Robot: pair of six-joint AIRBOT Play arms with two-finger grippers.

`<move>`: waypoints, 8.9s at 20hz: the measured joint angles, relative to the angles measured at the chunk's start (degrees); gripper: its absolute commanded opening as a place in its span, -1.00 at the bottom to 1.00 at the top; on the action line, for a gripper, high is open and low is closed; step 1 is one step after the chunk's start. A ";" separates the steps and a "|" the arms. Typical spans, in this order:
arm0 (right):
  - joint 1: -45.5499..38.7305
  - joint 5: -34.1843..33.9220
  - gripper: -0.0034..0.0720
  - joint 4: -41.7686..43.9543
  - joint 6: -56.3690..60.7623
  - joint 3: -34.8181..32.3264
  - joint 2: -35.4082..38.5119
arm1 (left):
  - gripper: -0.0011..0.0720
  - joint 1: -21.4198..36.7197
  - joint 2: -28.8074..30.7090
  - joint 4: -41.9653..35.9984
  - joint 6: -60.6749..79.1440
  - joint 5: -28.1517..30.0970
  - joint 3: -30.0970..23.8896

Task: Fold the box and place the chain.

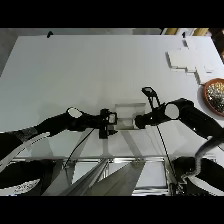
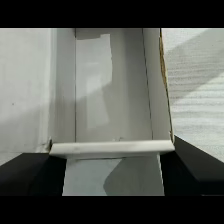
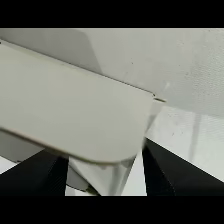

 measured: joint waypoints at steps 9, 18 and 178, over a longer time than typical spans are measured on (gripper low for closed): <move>4.33 0.68 -0.10 -8.57 13.84 1.88 -4.61 | -0.83 0.02 0.00 0.07 0.13 -0.02 0.00; 4.61 1.99 -0.36 -10.12 18.12 3.23 -8.09 | -0.83 0.00 0.00 0.04 0.11 -0.02 0.00; 8.31 1.95 -0.36 5.35 -26.80 8.68 3.34 | -0.83 0.00 0.00 0.02 0.09 -0.02 0.00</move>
